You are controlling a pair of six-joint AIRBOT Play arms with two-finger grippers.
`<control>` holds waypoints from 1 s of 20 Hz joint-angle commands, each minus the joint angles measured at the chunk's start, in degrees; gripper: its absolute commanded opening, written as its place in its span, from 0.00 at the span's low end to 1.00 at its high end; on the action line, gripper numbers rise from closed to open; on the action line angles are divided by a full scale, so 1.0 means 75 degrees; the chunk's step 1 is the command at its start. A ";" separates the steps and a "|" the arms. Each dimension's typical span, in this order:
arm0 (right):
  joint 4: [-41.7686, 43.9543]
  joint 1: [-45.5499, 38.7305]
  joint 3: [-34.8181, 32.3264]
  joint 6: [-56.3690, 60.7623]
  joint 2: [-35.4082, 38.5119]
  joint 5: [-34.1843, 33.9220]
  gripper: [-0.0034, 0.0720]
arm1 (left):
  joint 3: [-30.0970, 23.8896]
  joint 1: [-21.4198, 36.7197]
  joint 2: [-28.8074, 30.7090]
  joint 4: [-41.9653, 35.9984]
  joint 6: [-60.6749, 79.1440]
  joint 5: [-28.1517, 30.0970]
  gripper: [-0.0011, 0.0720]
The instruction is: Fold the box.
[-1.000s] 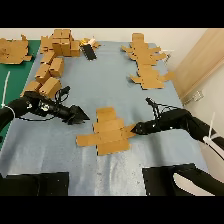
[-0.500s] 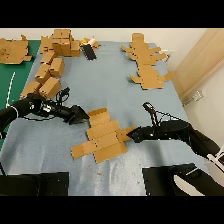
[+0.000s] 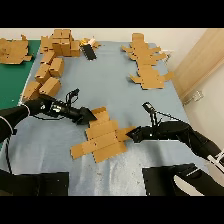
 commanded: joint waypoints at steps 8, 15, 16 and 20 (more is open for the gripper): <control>0.0006 0.0009 -0.0006 0.0000 0.0009 0.0192 0.05 | 0.0102 -0.0152 -0.0207 -0.0146 0.0554 -0.0268 0.27; 0.0006 0.0009 -0.0006 -0.0003 0.0009 0.0195 0.05 | 0.0102 -0.0152 -0.0233 -0.0425 0.0895 -0.0152 0.27; 0.0006 0.0009 -0.0006 0.0000 0.0009 0.0195 0.05 | 0.0105 -0.0152 -0.0233 -0.0443 0.0912 -0.0154 0.27; 0.0006 0.0009 -0.0006 0.0000 0.0009 0.0198 0.05 | 0.0105 -0.0152 -0.0233 -0.0449 0.0988 -0.0169 0.09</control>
